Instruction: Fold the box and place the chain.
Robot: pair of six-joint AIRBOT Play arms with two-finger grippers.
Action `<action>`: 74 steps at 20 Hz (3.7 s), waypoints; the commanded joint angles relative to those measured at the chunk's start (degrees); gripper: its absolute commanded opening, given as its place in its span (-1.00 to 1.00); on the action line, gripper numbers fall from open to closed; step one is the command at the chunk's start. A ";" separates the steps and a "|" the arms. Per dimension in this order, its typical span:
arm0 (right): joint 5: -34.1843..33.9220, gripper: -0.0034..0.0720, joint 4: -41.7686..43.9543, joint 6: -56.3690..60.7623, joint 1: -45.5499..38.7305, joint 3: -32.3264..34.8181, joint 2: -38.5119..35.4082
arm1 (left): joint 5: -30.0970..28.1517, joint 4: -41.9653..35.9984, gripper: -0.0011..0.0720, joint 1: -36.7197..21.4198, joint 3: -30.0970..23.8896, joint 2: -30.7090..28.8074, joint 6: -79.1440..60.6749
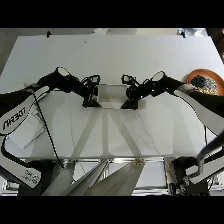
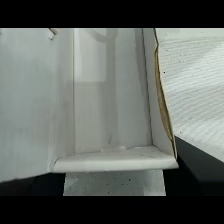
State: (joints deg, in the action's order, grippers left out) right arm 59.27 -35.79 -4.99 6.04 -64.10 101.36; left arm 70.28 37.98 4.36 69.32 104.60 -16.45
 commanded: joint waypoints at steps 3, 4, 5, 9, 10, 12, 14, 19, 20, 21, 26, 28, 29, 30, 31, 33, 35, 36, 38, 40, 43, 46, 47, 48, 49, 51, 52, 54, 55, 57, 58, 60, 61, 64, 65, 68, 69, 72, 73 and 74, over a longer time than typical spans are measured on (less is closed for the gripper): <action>-0.39 0.42 0.37 0.00 0.02 0.00 0.00 | 0.20 0.02 -0.09 0.02 -0.04 -0.02 -0.09; -0.46 0.42 0.35 0.00 0.02 -0.02 0.00 | 0.22 0.02 -0.09 0.02 -0.04 -0.02 -0.09; -0.26 0.42 0.35 0.00 0.02 0.00 0.00 | 0.22 0.02 -0.09 0.02 -0.04 -0.02 -0.09; -0.17 0.42 0.37 0.02 0.02 0.00 0.00 | 0.22 0.02 -0.09 0.02 -0.04 -0.02 -0.09; 0.17 0.41 0.37 0.02 0.02 0.00 0.00 | 0.22 0.02 -0.09 0.02 -0.04 -0.02 -0.09; -0.48 0.41 0.39 0.00 0.02 -0.02 0.00 | 0.22 0.02 -0.09 0.02 -0.04 -0.02 -0.09; 0.35 0.41 0.33 0.02 0.02 0.00 0.00 | 0.20 0.02 -0.09 0.02 -0.04 -0.02 -0.09; 0.76 0.53 0.17 0.02 0.02 0.00 -0.04 | -0.42 0.13 -0.09 0.02 -0.04 -0.02 -0.15; 0.81 0.53 0.17 0.02 0.02 -0.02 -0.11 | -0.39 0.22 -0.09 0.02 -0.04 -0.02 -0.15; 1.07 0.60 -0.04 0.00 0.02 -0.02 -0.31 | -0.42 0.24 -0.09 0.02 -0.04 -0.02 -0.15; 1.49 0.65 -5.49 0.02 0.02 0.00 -4.28 | -0.66 0.31 -0.09 0.02 -0.04 -0.02 -0.31; 1.46 0.66 -7.45 0.02 0.02 -0.02 -6.64 | -0.87 0.31 -0.09 0.02 -0.04 -0.02 -0.31; 1.51 0.75 -8.39 0.02 0.02 0.00 -7.80 | -1.33 0.48 -0.09 0.02 -0.04 -0.04 -0.28; 1.51 0.89 -9.57 0.02 0.02 -0.02 -8.72 | -1.73 0.68 -0.09 0.00 -0.04 -0.04 -0.28; 1.53 0.94 -11.58 0.17 0.02 -0.02 -9.55 | -2.16 0.68 -0.09 0.00 -0.04 -0.04 -0.28; 1.55 0.94 -16.20 2.51 0.02 -0.02 -10.82 | -3.74 1.05 -0.09 0.00 -0.04 -0.04 -0.28; 1.64 0.93 -19.98 4.61 0.02 -0.02 -11.85 | -5.68 2.32 -0.09 0.00 -0.02 -0.04 -0.28; 1.66 0.93 -20.87 5.49 0.02 0.00 -12.33 | -6.29 2.75 -0.09 0.00 -0.04 -0.04 -0.28; 1.64 0.92 -20.96 6.36 0.02 0.00 -13.22 | -7.48 2.97 -0.09 0.00 -0.04 -0.04 -0.26; 1.66 0.89 -20.52 6.36 0.02 -0.02 -13.75 | -7.93 2.95 -0.09 0.02 -0.04 -0.04 -0.24; 1.33 0.79 -16.15 6.36 0.02 -0.02 -13.86 | -7.93 2.97 -0.09 0.00 -0.04 -0.04 -0.17; -1.97 -0.08 -12.17 6.95 0.02 -0.02 -13.94 | -7.91 2.97 -0.09 0.02 -0.04 -0.02 -0.13; -2.21 -0.44 -12.22 6.93 0.02 -0.02 -14.10 | -7.93 2.97 -0.09 0.02 -0.04 -0.04 -0.13; -2.16 -0.66 -12.17 6.93 0.02 -0.02 -14.23 | -7.93 2.97 -0.09 0.02 -0.04 -0.04 -0.13; -1.44 -0.88 -11.87 6.95 0.02 -0.02 -14.47 | -7.93 2.97 -0.09 0.02 -0.02 -0.04 -0.13; 0.50 -0.88 -9.03 6.97 0.02 -0.02 -14.93 | -7.93 2.97 -0.09 0.02 -0.04 -0.04 -0.13; 1.42 -0.88 -7.02 6.97 0.02 -0.02 -15.26 | -7.91 2.95 -0.09 0.02 -0.02 -0.04 -0.13; 1.36 -0.88 -2.49 8.79 0.02 -0.02 -16.00 | -7.93 2.97 -0.09 0.02 -0.04 -0.02 -0.13; -0.33 -0.88 0.24 9.94 0.02 -0.02 -16.15 | -7.93 2.97 -0.09 0.02 -0.04 -0.04 -0.13; -7.63 -0.88 4.79 11.02 0.13 0.00 -16.09 | -7.91 2.97 -0.09 0.02 -0.04 -0.04 -0.13; -13.29 -0.88 4.98 11.02 0.48 0.00 -15.91 | -7.91 2.97 -0.09 0.02 -0.04 -0.04 -0.13; -23.85 -0.88 4.81 11.89 1.49 0.00 -14.58 | -7.91 2.97 -0.09 0.02 -0.04 -0.04 -0.13; -27.15 -0.88 4.72 13.55 1.88 0.00 -13.46 | -7.91 2.95 -0.09 0.02 -0.04 -0.04 -0.13; -25.27 -0.88 2.29 17.59 2.10 0.00 -9.35 | -7.91 2.95 -0.09 0.02 -0.04 -0.04 -0.13; -23.61 -0.88 0.24 18.82 2.10 0.00 -8.41 | -7.91 2.95 -0.09 0.02 -0.04 -0.04 -0.13; -19.58 -0.88 -2.99 21.14 2.10 0.00 -7.50 | -7.91 2.95 -0.09 0.02 -0.04 -0.04 -0.11; -19.12 -0.88 -2.78 21.14 2.10 0.00 -7.67 | -7.91 2.95 -0.09 0.02 -0.04 -0.04 -0.13; -17.53 -0.88 -2.36 21.11 2.10 -0.02 -10.34 | -7.91 2.95 -0.09 0.02 -0.02 -0.04 -0.11; -16.39 -0.88 -2.43 21.09 2.10 -0.02 -12.31 | -7.93 2.97 -0.09 0.02 -0.02 -0.04 -0.11; -15.47 -0.88 -2.97 21.09 2.10 -0.02 -14.51 | -7.93 2.97 -0.09 0.02 -0.04 -0.04 -0.13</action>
State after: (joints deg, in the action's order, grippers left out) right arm 41.50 -37.91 15.49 8.10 -64.07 90.37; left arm 62.26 40.95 4.43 69.30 104.55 -16.53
